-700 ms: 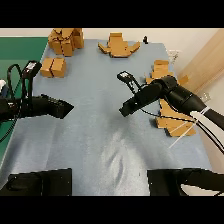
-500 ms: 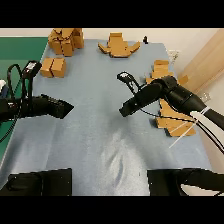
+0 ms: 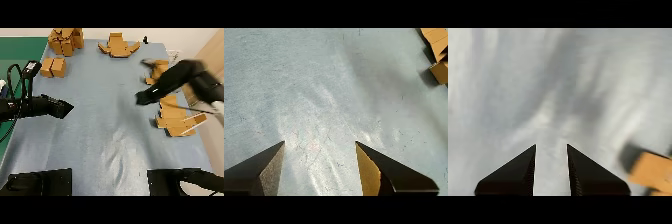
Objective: Fold the box.
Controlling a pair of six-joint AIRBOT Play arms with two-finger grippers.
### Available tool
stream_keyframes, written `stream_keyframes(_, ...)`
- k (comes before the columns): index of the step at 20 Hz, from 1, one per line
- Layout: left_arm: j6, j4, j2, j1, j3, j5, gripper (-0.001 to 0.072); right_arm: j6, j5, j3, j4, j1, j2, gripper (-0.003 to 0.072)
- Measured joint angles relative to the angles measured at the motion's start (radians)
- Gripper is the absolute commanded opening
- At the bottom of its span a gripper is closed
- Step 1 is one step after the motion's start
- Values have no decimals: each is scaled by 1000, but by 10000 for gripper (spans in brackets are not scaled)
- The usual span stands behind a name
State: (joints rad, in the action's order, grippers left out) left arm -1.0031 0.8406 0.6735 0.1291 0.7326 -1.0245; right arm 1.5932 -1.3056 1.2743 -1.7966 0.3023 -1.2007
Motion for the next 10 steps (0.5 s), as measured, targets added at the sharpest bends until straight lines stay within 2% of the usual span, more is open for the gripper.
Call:
stream_keyframes(5, 0, -16, 0, 0, 0, 8, 689, 15, -94, 45, 138, -393, 119, 318)
stream_keyframes(8, 0, -23, 0, 0, 0, 38, 689, 93, -134, 49, 252, -606, 114, 318)
stream_keyframes(10, 0, -29, 0, 0, 0, 53, 689, 130, -128, 49, 277, -713, 80, 318)
